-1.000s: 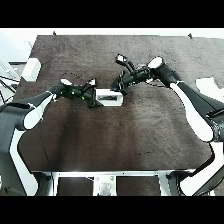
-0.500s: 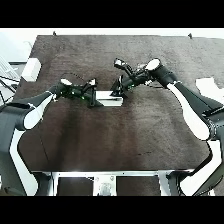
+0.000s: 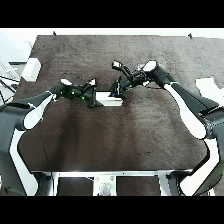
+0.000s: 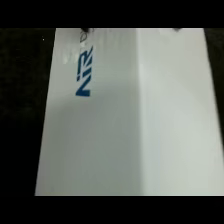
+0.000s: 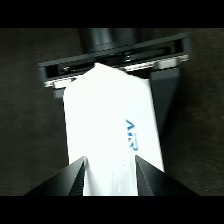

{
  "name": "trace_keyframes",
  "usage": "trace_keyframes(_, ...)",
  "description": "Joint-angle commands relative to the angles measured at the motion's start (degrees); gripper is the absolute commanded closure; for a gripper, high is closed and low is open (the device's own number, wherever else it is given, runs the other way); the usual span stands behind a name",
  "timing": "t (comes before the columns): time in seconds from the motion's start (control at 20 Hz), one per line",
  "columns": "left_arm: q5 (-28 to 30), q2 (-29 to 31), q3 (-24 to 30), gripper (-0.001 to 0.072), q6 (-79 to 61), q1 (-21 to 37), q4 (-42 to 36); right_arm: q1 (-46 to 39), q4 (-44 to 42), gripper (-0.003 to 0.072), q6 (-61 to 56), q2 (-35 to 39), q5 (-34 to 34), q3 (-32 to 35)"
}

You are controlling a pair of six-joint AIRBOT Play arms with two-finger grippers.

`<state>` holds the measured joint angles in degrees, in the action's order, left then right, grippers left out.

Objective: Fold the box and place the chain.

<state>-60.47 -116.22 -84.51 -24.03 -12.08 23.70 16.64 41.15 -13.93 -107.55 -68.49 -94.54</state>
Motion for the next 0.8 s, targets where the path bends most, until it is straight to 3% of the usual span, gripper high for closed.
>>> trace_keyframes(0.0, 0.0, 0.0, 0.0, 0.0375, 0.0, 0.0, 0.0, 0.4, 1.5, 0.0327, 0.3, 0.0, 3.6, -1.1)
trace_keyframes(0.4, 0.0, 0.0, 0.0, 0.0375, 0.0, 0.0, 0.0, 1.8, 9.4, 0.0327, -4.5, 0.0, 2.4, -2.6)
trace_keyframes(0.75, 0.0, 0.0, 0.0, 0.0375, 0.0, 0.0, 0.0, 3.2, 10.4, 0.0330, -5.1, 0.0, 2.5, -2.3)
